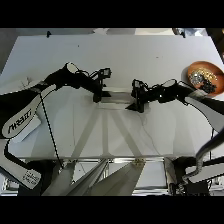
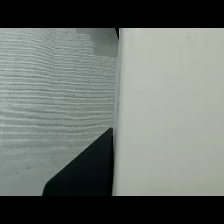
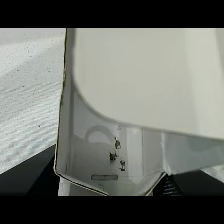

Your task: Fold the box and place the chain.

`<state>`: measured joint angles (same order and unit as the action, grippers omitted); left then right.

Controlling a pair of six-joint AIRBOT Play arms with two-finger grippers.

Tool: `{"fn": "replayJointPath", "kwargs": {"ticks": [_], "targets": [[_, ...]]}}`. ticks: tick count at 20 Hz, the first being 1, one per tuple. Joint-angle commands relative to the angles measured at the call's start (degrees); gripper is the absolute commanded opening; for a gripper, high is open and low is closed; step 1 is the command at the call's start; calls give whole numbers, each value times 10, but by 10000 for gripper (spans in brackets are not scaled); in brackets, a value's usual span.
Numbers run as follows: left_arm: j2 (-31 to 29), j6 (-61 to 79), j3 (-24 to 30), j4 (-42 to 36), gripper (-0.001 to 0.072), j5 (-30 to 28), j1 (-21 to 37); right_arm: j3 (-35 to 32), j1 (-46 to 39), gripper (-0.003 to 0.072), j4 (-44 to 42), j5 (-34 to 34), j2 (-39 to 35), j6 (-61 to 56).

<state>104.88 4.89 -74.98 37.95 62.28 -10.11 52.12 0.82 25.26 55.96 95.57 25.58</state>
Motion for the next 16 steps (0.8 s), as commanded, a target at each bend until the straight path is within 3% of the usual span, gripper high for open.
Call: {"fn": "replayJointPath", "kwargs": {"ticks": [1, 8, 9, 10, 11, 16], "targets": [[0, 0, 0, 0, 10, -1, 0, 0, 1, 503, 0, 0, 0, 0], [-1, 0, 0, 0, 69, 1, 1, 0, 1, 503, 0, 0, 0, 0], [-1, 0, 0, 0, 157, 2, 1, 0, 1, 503, 0, 0, 0, 0], [-2, -2, 0, 0, 314, 1, 2, 0, 1, 503, 0, 0, 0, 0], [-5, -4, 0, 0, 409, 1, 2, 0, 1, 503, 0, 0, 0, 0], [-55, -4, 0, 1, 413, 35, 37, 0, 1, 503, 0, 0, 0, 0]]}}
